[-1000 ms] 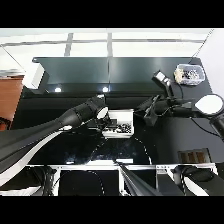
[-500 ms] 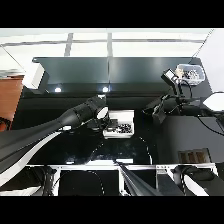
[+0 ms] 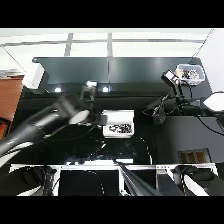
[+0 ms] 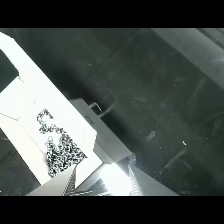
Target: Fold the box and place the chain.
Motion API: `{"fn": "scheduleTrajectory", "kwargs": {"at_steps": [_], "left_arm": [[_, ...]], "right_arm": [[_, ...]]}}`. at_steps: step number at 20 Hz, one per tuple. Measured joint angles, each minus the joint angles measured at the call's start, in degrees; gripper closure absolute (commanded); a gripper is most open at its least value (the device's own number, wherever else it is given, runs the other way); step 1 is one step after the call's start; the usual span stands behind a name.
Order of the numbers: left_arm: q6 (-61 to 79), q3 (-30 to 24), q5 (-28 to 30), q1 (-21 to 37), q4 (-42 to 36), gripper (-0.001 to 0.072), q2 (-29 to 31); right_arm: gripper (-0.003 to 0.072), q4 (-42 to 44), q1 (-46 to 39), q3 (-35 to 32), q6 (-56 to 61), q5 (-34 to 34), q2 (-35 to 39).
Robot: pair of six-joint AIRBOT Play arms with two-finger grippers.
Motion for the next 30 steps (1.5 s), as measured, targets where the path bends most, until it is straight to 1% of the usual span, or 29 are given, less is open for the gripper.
{"fn": "scheduleTrajectory", "kwargs": {"at_steps": [2, 3, 4, 5, 6, 7, 8, 10, 11, 14, 15, 17, 20, 23, 25, 27, 30], "left_arm": [[3.6, -4.8, 0.8, 5.0, -0.6, 0.0215, 7.0], [7.9, -7.8, 2.3, 8.7, -3.3, 0.0215, 10.4], [14.0, -10.6, 3.5, 12.3, -7.7, 0.0214, 13.0], [22.6, -13.7, 3.9, 16.2, -14.1, 0.0187, 15.1], [32.2, -16.6, 4.3, 19.8, -21.5, 0.0105, 16.6], [42.2, -19.3, 4.1, 22.8, -28.1, -0.0005, 17.6], [52.9, -22.3, 4.0, 25.4, -34.2, -0.0004, 18.3], [73.7, -27.7, 5.1, 28.3, -43.8, -0.0004, 19.2], [83.1, -30.0, 6.9, 28.8, -47.1, -0.0004, 19.5], [105.9, -34.2, 14.6, 27.7, -52.4, 0.0004, 19.6], [112.3, -34.8, 16.7, 26.7, -53.1, 0.0003, 19.2], [121.5, -35.2, 18.9, 24.5, -54.0, 0.0001, 17.3], [130.4, -34.6, 21.0, 23.1, -54.9, 0.0, 11.0], [136.0, -32.6, 22.8, 23.4, -60.8, 0.0, 3.1], [138.8, -31.1, 23.2, 23.6, -63.1, 0.0, -1.1], [140.9, -29.9, 23.8, 23.5, -64.6, 0.0, -3.9], [144.1, -29.0, 23.9, 23.3, -67.3, 0.0001, -6.1]], "right_arm": [[0.0302, 0.0, 0.0, 0.0, 0.0, 0.2, 0.0], [0.0302, 0.0, 0.0, 0.0, 0.0, 0.2, 0.0], [0.0302, 0.0, 0.0, 0.0, 0.0, 0.3, 0.0], [0.0301, 0.0, 0.0, 0.0, 0.0, 0.4, 0.0], [0.0301, 0.0, 0.0, 0.0, 0.0, 0.5, 0.0], [0.0301, 0.0, 0.0, 0.0, 0.0, 0.7, 0.0], [0.0302, 0.0, 0.0, 0.0, 0.0, 1.0, 0.0], [0.0302, 0.0, 0.0, 0.0, 0.0, 1.6, 0.0], [0.0302, 0.0, 0.0, 0.0, 0.0, 1.8, 0.0], [0.0302, 0.0, 0.0, 0.0, 0.0, 2.4, 0.0], [0.0302, 0.0, 0.0, 0.0, 0.0, 2.7, 0.0], [0.0302, 0.0, 0.0, 0.0, 0.0, 3.1, 0.0], [0.0302, 0.1, 0.0, 0.0, 0.0, 3.9, 0.0], [0.0302, 0.1, 0.0, 0.0, 0.0, 4.6, 0.0], [0.0302, 0.1, 0.0, 0.0, 0.0, 5.0, 0.0], [0.0301, 0.1, 0.0, 0.0, 0.0, 5.3, 0.0], [0.0302, 0.1, 0.0, 0.0, 0.0, 5.5, 0.0]]}}
